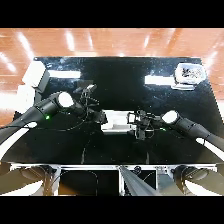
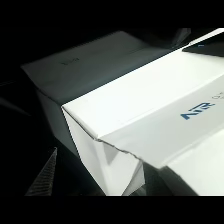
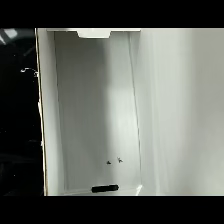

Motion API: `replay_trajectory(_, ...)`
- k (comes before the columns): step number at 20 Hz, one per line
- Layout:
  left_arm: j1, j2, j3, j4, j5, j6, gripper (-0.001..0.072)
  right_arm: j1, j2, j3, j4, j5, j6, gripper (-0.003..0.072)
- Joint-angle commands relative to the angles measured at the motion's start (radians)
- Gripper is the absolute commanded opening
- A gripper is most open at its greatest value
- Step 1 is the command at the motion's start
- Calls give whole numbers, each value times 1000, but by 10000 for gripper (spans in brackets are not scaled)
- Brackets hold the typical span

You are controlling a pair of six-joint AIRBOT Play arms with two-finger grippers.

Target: Fold the box and place the chain.

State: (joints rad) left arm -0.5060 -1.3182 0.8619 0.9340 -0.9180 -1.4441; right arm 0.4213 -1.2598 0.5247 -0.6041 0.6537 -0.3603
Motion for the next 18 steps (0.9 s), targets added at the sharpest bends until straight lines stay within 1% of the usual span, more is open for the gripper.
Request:
replay_trajectory(1, -1, 1, 0, 0, -3, 0, 634, 0, 1, -1, 1, -2, 1, 388)
replay_trajectory(7, -9, 10, 0, -2, -14, -55, 633, 0, 1, -1, 1, -3, 1, 388)
replay_trajectory(9, -43, 21, 0, 53, 20, -150, 632, 0, 1, -1, 1, -3, 2, 387)
replay_trajectory(10, -72, 21, 0, 113, 43, -227, 632, 0, 1, -1, 1, -3, 2, 388)
replay_trajectory(11, -107, 21, 0, 203, 61, -339, 631, 0, 1, -1, 1, -3, 2, 388)
replay_trajectory(14, -241, 21, 3, 502, 131, -691, 625, 0, 1, -1, 1, -3, 2, 388)
replay_trajectory(16, -321, 19, 29, 696, 117, -928, 623, 0, 1, -1, 1, -3, 2, 388)
replay_trajectory(17, -351, 15, 50, 752, 92, -990, 623, 0, 1, -1, 1, -3, 2, 388)
replay_trajectory(18, -366, 8, 74, 779, 51, -1011, 623, 0, 1, -1, 1, -3, 2, 388)
